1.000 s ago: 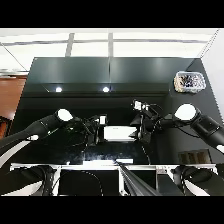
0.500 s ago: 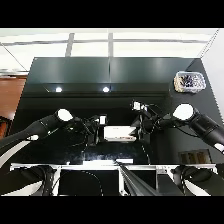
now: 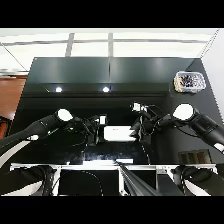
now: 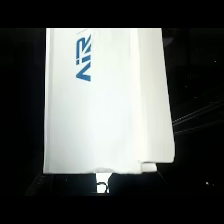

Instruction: Fold the box and place the chain.

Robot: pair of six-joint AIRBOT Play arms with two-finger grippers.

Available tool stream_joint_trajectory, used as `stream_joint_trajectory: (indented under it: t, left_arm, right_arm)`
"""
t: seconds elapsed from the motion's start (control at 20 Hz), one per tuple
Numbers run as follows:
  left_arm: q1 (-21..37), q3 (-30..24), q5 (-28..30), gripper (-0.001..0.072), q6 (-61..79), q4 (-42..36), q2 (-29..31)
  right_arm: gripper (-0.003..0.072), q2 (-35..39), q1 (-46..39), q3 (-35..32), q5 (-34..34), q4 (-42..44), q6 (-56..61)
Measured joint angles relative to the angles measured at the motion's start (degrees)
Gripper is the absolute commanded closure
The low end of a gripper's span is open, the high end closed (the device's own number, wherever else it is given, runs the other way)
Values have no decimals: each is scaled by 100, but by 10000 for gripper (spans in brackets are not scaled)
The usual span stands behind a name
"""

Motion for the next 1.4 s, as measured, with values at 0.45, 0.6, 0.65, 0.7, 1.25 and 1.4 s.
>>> stream_joint_trajectory:
  t: [0.45, 0.6, 0.65, 0.7, 1.25, 1.4]
  left_arm:
    - [0, 0, 0, 227, 0, 0, 0]
    - [0, 2, -2, 227, 0, 0, 0]
    - [0, 0, -2, 227, 0, 0, 0]
    - [0, 0, -2, 227, 0, 0, 0]
    - [0, 2, -2, 227, -2, 0, 0]
    - [0, 0, -2, 227, -2, 0, 0]
  right_arm:
    - [557, 2, 0, 2, -90, -2, 4]
    - [557, 0, 0, 2, -94, -4, 4]
    - [556, 0, 0, 2, -94, -4, 4]
    - [557, 0, 0, 2, -96, -4, 4]
    - [475, 0, 0, 0, -44, -142, 79]
    - [475, 0, 2, 0, -44, -140, 109]
